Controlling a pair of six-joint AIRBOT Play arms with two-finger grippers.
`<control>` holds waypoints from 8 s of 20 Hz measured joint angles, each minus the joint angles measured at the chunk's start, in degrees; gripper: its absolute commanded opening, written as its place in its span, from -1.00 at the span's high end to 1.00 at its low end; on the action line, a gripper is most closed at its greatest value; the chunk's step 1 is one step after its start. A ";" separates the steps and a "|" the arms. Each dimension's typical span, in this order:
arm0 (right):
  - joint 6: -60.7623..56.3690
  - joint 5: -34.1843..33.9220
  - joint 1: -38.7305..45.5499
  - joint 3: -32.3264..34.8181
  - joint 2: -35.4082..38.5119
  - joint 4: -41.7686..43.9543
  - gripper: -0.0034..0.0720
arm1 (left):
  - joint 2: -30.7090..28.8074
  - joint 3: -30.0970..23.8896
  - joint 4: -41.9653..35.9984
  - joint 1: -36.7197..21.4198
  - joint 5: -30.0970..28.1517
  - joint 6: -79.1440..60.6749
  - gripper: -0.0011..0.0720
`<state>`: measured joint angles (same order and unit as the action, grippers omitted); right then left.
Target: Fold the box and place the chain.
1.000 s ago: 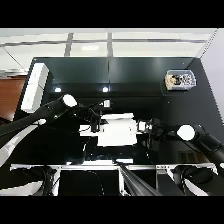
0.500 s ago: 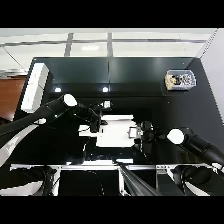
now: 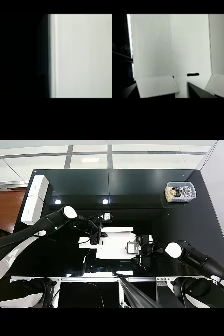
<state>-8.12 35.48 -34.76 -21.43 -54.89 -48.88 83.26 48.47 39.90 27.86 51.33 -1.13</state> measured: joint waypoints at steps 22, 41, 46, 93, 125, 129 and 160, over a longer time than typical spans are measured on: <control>10.84 2.03 10.27 -6.58 -1.46 11.02 -0.96 | 0.00 0.04 -0.04 0.00 -0.13 0.04 0.91; 29.49 7.41 14.78 -6.64 -12.11 24.92 -0.97 | 0.98 0.15 -0.09 0.04 0.11 -0.22 0.91; 29.75 6.97 14.05 -6.73 -14.08 22.95 -0.96 | 0.98 0.15 -0.07 0.07 0.13 -0.22 0.91; 22.01 3.02 10.62 -8.46 -16.48 16.02 0.79 | -9.18 0.26 11.21 -4.15 4.46 20.68 -0.46; 22.03 3.04 10.62 -8.46 -16.50 16.00 0.79 | -12.87 -0.13 0.63 -9.11 0.39 38.25 0.91; 22.03 3.04 10.62 -8.46 -16.50 16.00 0.79 | -21.84 -7.61 2.38 -11.06 1.20 33.79 0.91; 22.01 3.06 10.62 -8.46 -16.50 16.00 0.79 | -16.65 -13.97 4.15 -2.12 -2.49 -4.57 0.14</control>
<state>13.89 38.54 -24.14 -29.89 -71.40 -32.88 66.61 34.50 44.05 25.74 48.84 -5.69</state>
